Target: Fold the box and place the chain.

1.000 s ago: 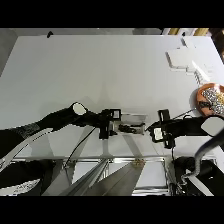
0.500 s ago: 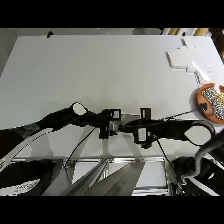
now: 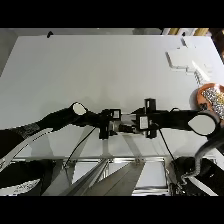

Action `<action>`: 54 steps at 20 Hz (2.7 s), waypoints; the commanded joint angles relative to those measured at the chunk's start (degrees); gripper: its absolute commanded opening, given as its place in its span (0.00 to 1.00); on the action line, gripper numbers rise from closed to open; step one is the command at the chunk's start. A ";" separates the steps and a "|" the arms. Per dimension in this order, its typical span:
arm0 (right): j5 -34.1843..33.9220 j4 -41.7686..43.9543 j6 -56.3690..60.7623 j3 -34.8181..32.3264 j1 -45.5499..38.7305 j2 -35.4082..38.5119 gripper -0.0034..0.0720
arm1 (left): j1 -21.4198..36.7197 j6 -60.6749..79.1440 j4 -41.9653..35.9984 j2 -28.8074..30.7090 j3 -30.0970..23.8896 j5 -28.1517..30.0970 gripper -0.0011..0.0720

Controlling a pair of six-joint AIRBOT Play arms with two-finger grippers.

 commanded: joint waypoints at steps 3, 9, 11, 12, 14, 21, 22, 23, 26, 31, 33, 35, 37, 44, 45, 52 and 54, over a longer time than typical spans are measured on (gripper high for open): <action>8.57 -5.35 -0.42 1.64 -13.62 0.46 0.36 | 0.02 0.02 0.00 0.04 0.04 -0.04 0.55; 8.59 -8.70 -3.72 1.25 -20.02 -7.69 0.36 | 0.02 0.02 0.00 0.04 0.04 -0.07 0.55; 8.48 -10.95 -5.92 0.81 -20.00 -12.37 0.36 | 0.02 0.00 0.00 0.04 0.04 -0.11 0.55; 8.44 -12.24 -6.58 0.70 -20.00 -14.60 0.35 | 0.02 0.02 0.02 0.04 0.04 -0.09 0.55; 8.41 -14.95 -6.54 0.70 -20.00 -18.69 0.33 | 0.02 0.00 0.00 0.04 0.04 -0.11 0.55; 6.86 -21.46 -7.15 -0.87 -20.00 -22.01 0.28 | 0.02 0.02 0.00 0.04 0.02 -0.11 0.55; 6.71 -21.44 -7.82 -0.87 -20.00 -22.01 0.28 | 0.02 0.02 0.00 0.04 0.04 -0.11 0.55; 6.51 -21.40 -8.02 -0.87 -20.00 -22.03 0.28 | 0.02 0.02 0.00 0.04 0.04 -0.11 0.55; 5.38 -21.40 -8.33 -1.05 -20.00 -22.03 0.28 | 0.02 0.02 0.00 0.04 0.04 -0.11 0.55; 4.68 -21.38 -9.51 -2.51 -20.00 -22.03 0.15 | 0.02 0.02 0.00 0.04 0.04 -0.11 0.55; 4.02 -21.18 -9.51 -2.51 -20.00 -22.03 0.15 | 0.02 0.02 0.00 0.04 0.04 -0.11 0.55; 4.44 -21.18 -9.35 -2.51 -20.00 -22.03 0.15 | 0.02 0.00 0.00 0.04 0.04 -0.11 0.55; 7.50 -21.18 -8.76 -2.51 -19.98 -21.66 0.07 | 0.02 0.02 0.00 0.04 0.04 -0.11 0.55; 17.66 -11.56 -2.78 -2.51 -19.93 -4.50 0.07 | 0.02 0.00 0.00 0.04 0.04 -0.13 0.55; 19.02 -8.09 -2.80 -2.51 -19.93 -1.88 0.07 | 0.02 0.02 0.00 0.04 0.04 -0.13 0.55; 17.77 10.84 -2.95 -2.51 -12.74 5.70 0.07 | 0.02 0.02 0.00 0.04 0.02 -0.24 0.55; 12.20 10.71 -2.93 -2.51 -5.95 5.49 0.07 | 0.02 0.02 0.00 0.04 0.04 -0.24 0.55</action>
